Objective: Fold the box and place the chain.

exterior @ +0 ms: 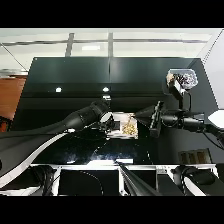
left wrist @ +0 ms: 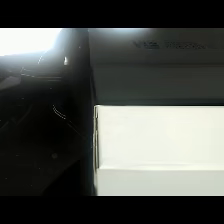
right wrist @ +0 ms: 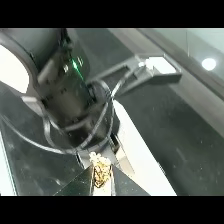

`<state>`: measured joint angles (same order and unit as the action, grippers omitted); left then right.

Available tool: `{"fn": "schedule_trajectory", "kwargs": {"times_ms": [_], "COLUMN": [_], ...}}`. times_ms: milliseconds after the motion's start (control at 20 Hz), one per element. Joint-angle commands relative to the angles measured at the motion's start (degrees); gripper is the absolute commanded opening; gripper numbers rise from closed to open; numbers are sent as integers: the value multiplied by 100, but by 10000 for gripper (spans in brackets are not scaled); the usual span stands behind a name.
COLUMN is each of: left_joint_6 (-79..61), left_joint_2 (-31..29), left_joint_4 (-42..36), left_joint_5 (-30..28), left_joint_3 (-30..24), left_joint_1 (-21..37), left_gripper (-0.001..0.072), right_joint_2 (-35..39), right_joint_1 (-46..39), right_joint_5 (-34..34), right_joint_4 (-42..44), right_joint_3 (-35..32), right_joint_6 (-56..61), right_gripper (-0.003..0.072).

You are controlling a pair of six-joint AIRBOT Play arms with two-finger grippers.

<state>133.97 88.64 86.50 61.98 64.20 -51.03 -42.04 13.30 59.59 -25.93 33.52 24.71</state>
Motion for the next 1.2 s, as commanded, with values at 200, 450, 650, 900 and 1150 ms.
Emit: {"fn": "schedule_trajectory", "kwargs": {"times_ms": [200, 450, 650, 900, 1150], "left_joint_6": [0, 0, 0, 0, 0], "left_joint_2": [2, 2, 2, 2, 2], "left_joint_4": [0, 0, 0, 0, 2], "left_joint_5": [-2, 0, 0, -2, -2], "left_joint_3": [2, 2, 2, 2, 2], "left_joint_1": [0, 0, 0, 0, 0], "left_gripper": [32, 32, 32, 32, 32], "right_joint_2": [-7, -7, -7, -37, -120], "right_joint_1": [2, 2, -9, -9, 4], "right_joint_5": [505, 409, 114, -264, -1119], "right_joint_4": [-466, -463, -1567, -3342, -2428], "right_joint_3": [-2, -2, -2, -393, -1482], "right_joint_6": [175, 378, 367, 361, -411], "right_gripper": [63, 489, 497, 497, 707]}}
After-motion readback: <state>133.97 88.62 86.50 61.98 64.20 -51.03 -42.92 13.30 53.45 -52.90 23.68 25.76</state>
